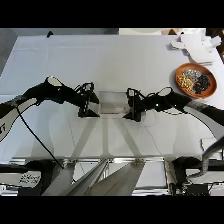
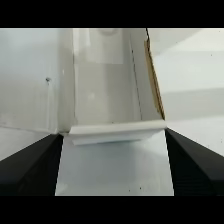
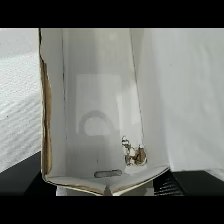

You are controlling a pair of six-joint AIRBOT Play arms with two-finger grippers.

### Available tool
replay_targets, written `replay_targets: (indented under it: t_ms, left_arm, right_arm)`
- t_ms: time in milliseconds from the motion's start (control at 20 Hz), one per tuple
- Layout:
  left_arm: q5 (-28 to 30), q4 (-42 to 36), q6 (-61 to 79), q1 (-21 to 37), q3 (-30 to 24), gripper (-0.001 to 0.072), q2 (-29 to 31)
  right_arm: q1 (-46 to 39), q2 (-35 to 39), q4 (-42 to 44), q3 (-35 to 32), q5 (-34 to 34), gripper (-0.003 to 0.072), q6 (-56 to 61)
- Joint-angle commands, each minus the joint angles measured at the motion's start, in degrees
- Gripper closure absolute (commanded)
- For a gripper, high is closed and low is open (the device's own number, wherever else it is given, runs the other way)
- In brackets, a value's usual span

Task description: Fold the box and place the chain.

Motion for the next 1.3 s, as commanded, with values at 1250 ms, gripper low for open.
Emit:
replay_targets:
  t_ms: [1250]
  left_arm:
    - [7.7, -10.9, 11.0, -1.3, -5.6, 0.0012, -0.6]
  right_arm:
    - [0.0, 0.0, 0.0, 0.1, 0.0, 0.0168, 0.0]
